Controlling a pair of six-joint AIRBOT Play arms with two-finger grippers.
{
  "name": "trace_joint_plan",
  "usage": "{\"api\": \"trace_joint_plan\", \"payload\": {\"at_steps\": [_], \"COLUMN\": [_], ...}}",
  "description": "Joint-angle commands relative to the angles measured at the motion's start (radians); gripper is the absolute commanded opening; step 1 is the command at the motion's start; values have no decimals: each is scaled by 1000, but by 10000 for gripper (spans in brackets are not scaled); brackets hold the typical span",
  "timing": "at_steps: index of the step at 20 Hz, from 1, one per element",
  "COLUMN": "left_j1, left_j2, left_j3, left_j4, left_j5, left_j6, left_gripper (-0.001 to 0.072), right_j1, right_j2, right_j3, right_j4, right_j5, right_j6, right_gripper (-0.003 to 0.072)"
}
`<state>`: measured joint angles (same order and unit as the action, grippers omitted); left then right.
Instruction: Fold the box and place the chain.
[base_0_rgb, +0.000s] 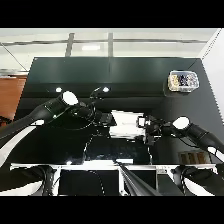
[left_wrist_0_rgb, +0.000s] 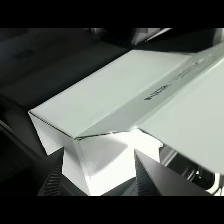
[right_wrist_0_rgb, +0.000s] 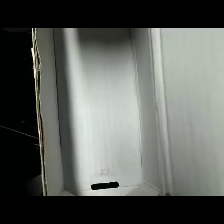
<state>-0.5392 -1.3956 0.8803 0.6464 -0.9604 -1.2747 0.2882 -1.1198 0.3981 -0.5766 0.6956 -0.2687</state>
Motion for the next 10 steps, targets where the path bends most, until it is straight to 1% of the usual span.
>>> {"api": "trace_joint_plan", "payload": {"at_steps": [1, 4, 10], "left_j1": [-34, -54, -60], "left_j2": [0, 0, 0], "left_j3": [8, 9, 9], "left_j4": [69, 158, 178], "left_j5": [48, 50, 51], "left_j6": [-95, -156, -179], "left_gripper": [494, 494, 493], "right_j1": [1, 1, 1], "right_j2": [-1, -1, -1], "right_j3": [0, 0, 0], "right_j4": [0, 0, 0], "right_j5": [0, 0, -1], "right_j6": [0, 0, 0], "right_gripper": [98, 98, 98]}}
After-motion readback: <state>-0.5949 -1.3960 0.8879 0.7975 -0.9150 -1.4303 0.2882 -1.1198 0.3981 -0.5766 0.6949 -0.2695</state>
